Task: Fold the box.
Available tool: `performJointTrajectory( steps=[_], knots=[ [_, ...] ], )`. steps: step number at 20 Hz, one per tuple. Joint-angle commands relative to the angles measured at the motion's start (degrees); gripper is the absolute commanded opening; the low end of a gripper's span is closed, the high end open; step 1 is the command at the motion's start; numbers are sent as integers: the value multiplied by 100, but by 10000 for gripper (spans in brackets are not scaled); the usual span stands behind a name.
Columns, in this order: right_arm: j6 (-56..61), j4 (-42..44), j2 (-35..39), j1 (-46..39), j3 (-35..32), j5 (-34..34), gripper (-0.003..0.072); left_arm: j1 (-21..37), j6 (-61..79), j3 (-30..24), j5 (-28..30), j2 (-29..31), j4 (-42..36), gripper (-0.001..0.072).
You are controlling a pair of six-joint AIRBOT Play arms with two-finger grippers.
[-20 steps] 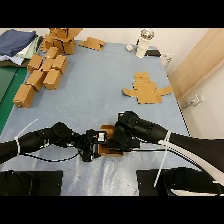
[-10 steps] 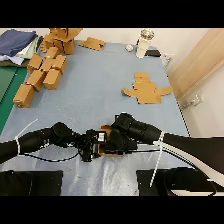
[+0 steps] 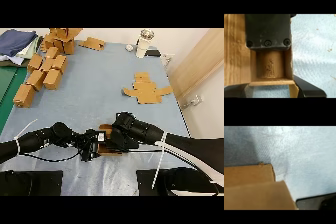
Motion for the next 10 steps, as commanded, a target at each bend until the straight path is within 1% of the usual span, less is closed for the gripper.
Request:
performJointTrajectory(
  steps=[1,2,3,4,8,10],
  knots=[
    [-13,-90,4,11,2,87,4,-4,17,4,-4,-2,0,310],
    [-15,-92,11,11,2,79,90,-4,17,4,-4,-4,0,311],
    [-15,-92,26,9,4,70,365,-4,17,4,-4,-2,0,311],
    [-15,-92,59,9,2,70,455,-4,15,4,-4,-2,-2,310],
    [-15,-103,354,7,4,24,456,-4,17,4,-4,-2,-2,310],
    [7,-151,597,-13,4,-184,456,-4,17,4,-4,-2,-2,310]
  ],
)
